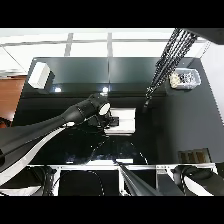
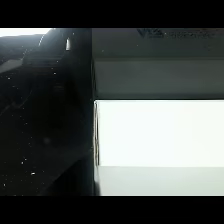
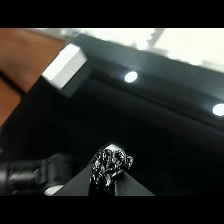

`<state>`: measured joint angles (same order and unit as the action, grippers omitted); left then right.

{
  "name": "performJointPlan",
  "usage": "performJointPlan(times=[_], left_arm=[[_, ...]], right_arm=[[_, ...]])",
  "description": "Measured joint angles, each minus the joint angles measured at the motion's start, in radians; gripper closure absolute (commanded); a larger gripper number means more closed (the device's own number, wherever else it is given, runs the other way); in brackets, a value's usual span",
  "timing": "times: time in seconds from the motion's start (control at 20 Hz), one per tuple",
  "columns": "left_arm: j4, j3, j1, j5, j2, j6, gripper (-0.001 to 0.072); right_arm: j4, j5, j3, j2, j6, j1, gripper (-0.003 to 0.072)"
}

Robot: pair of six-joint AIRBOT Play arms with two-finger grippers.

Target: Fold the box and place the chain.

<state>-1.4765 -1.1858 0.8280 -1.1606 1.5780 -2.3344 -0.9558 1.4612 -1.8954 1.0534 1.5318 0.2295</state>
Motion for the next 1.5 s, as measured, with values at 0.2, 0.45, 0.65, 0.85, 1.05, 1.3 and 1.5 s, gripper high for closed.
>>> performJointPlan(times=[0.2,0.45,0.65,0.85,1.05,1.3,1.5], left_arm=[[0.000,0.000,0.000,0.001,0.000,0.000,0.0685],[0.000,0.000,0.000,0.001,0.000,0.000,0.0685],[0.000,0.000,0.000,0.001,0.000,0.000,0.0685],[0.000,0.000,0.000,0.000,0.000,0.000,0.0685],[0.000,0.000,0.000,0.000,0.000,0.000,0.0685],[0.000,0.000,0.000,0.000,0.000,0.000,0.0685],[0.000,0.000,0.000,0.000,0.000,0.000,0.0685]], right_arm=[[0.011,-0.008,0.026,0.005,0.005,0.051,0.0672],[0.018,-0.023,0.070,0.009,0.005,0.077,0.0672],[0.024,-0.025,0.079,0.009,0.005,0.083,0.0672],[0.051,-0.014,0.097,0.009,0.005,0.093,0.0672],[0.055,0.002,0.212,0.010,0.005,0.145,0.0672],[0.040,-0.050,0.400,0.010,0.005,0.173,0.0672],[0.024,-0.082,0.545,0.010,0.005,0.179,0.0672]])
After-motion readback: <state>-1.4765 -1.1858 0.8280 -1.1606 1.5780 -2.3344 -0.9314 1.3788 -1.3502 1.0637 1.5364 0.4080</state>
